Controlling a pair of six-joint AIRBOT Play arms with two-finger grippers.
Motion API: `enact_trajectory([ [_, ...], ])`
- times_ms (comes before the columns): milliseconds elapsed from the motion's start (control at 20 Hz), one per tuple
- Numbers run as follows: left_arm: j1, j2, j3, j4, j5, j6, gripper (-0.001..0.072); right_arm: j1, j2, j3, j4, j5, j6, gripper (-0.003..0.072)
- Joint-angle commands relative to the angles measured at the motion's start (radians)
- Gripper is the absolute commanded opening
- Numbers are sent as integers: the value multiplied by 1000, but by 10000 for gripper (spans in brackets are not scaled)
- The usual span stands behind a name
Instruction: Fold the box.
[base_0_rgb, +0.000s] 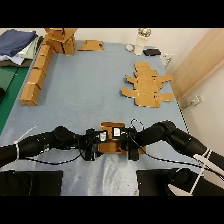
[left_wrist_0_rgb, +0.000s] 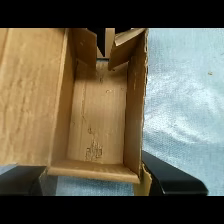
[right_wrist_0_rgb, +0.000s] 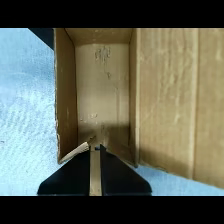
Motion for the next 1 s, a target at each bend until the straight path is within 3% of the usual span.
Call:
enact_trajectory([
  [0, 0, 0, 1, 0, 0, 0, 607, 0, 0, 0, 31, 12, 1, 106],
  [200, 0, 0, 1, 0, 0, 0, 607, 0, 0, 0, 66, 42, 3, 108],
  [250, 0, 0, 1, 0, 0, 0, 607, 0, -1, 0, 66, 46, 4, 278],
  [300, 0, 0, 1, 0, 0, 0, 607, 0, -1, 0, 66, 48, 15, 391],
  [450, 0, 0, 1, 0, 0, 0, 607, 0, -1, 0, 66, 51, 38, 374],
  [600, 0, 0, 1, 0, 0, 0, 607, 0, -1, 0, 65, 52, 38, 515],
  [750, 0, 0, 1, 0, 0, 0, 607, 0, 0, 2, 44, 42, 40, 504],
  [850, 0, 0, 1, 0, 0, 0, 607, -2, 12, 19, -63, 16, 195, 492],
  [950, 0, 0, 1, 0, 0, 0, 607, -2, 37, 65, -227, -55, 440, 181],
])
